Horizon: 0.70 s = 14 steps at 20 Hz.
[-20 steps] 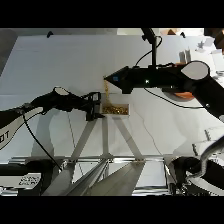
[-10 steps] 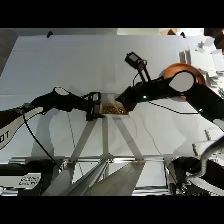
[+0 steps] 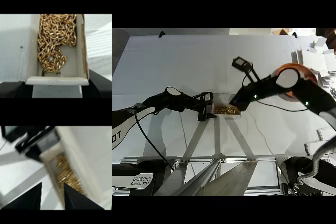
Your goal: Fold the box and place the chain.
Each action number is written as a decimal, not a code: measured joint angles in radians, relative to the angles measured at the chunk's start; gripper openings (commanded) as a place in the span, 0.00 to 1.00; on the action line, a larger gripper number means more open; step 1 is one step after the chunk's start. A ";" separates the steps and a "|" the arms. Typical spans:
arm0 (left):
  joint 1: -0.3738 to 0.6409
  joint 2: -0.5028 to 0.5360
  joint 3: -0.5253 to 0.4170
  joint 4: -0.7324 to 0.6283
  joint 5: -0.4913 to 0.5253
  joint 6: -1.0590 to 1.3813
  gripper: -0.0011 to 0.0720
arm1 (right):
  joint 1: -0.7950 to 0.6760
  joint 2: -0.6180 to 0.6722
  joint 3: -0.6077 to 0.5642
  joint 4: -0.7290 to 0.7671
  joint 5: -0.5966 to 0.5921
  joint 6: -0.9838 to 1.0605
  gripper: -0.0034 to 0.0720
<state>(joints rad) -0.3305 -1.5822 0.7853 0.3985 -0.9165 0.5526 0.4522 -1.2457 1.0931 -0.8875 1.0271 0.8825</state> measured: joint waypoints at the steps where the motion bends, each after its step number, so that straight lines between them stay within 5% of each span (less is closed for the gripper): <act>1: 0.000 0.000 0.000 0.000 0.000 0.000 0.48 | -0.019 -0.024 0.045 -0.005 0.012 0.000 0.43; 7: 0.000 0.000 0.000 0.000 0.000 0.000 0.48 | -0.124 -0.285 0.280 0.014 0.089 0.023 0.43; 14: 0.000 0.000 0.000 0.000 0.000 0.000 0.48 | -0.138 -0.483 0.339 0.203 0.360 -0.087 0.47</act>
